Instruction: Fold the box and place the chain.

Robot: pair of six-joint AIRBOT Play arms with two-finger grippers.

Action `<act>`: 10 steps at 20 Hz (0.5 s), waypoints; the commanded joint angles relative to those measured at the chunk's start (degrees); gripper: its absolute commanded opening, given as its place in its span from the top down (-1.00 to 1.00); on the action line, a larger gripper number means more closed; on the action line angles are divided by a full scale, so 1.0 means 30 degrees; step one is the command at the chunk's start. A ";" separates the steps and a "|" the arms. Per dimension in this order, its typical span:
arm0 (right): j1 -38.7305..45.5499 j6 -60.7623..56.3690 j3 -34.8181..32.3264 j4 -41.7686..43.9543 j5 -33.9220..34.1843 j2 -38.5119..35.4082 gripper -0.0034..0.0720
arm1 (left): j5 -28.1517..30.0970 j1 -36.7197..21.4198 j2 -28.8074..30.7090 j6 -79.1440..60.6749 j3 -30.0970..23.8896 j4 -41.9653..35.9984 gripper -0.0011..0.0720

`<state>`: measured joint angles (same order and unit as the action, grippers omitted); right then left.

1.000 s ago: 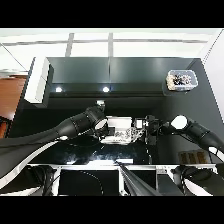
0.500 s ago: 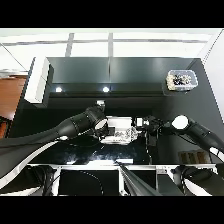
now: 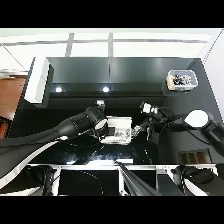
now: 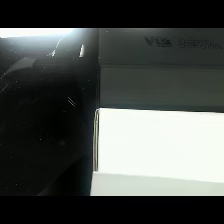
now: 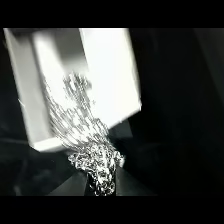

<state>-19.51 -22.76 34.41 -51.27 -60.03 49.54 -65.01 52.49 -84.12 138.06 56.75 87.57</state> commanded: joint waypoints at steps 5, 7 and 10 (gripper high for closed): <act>0.0036 -0.3067 0.1982 0.7614 -0.2535 -0.0823 0.81 | 0.0000 -0.0015 0.0000 -0.0007 -0.0007 0.0000 0.88; 0.0036 -0.3053 0.1982 0.9624 -0.2178 -0.0823 0.81 | 0.0000 -0.0015 0.0000 0.0000 -0.0007 0.0000 0.88; 0.0029 -0.3060 0.1967 0.9289 -0.1749 -0.0816 0.81 | 0.0000 -0.0015 0.0000 0.0000 -0.0007 0.0000 0.88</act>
<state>-19.40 -31.38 40.07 -27.07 -66.00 47.20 -65.01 52.47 -84.12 138.06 56.75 87.57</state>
